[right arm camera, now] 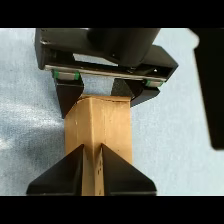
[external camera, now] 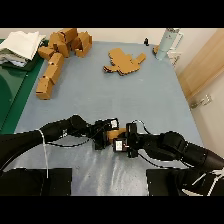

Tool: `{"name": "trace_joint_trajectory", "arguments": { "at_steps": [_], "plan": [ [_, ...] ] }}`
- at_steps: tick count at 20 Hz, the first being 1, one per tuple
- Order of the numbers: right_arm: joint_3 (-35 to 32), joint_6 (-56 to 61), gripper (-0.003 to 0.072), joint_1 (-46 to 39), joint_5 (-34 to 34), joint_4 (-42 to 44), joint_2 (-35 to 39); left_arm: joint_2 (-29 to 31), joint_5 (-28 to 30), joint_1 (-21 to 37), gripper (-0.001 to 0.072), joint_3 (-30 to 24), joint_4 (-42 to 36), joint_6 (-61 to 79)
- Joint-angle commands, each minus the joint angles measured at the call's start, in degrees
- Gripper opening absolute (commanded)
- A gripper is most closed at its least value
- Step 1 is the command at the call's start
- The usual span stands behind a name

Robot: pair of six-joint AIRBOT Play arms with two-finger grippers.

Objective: Fold the box.

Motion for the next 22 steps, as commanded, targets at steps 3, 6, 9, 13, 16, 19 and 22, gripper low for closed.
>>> {"name": "trace_joint_trajectory", "arguments": {
  "at_steps": [3, 6, 9, 13, 16, 19, 22],
  "plan": [
    [0.13, 0.02, 0.0106, 0.00, -0.24, 0.26, 0.13, -0.02, 0.00, 0.00, 0.0535, 0.07, 0.04, 0.02],
    [0.13, 0.02, 0.0321, 0.00, -0.17, 0.28, 0.13, -0.02, 0.00, 0.00, 0.0535, 0.07, 0.04, 0.04],
    [0.13, 0.02, 0.0261, 0.00, -0.17, 0.26, 0.81, -0.02, 0.00, 0.00, 0.0535, 0.07, 0.04, 0.02],
    [0.13, 0.02, 0.0261, 0.00, -0.26, 0.24, 1.81, -0.02, 0.00, 0.00, 0.0535, 0.07, 0.04, 0.02],
    [0.13, 0.02, 0.0261, 0.00, -0.50, 0.26, 2.64, -0.02, 0.02, 0.00, 0.0535, 0.07, 0.04, 0.04],
    [0.13, 0.02, 0.0228, 0.00, -1.01, 0.24, 3.37, -0.02, 0.00, 0.00, 0.0535, 0.07, 0.04, 0.04],
    [0.13, 0.04, 0.0151, 0.00, -1.99, 0.28, 3.80, -0.02, 0.00, 0.00, 0.0535, 0.07, 0.04, 0.04]
  ]
}}
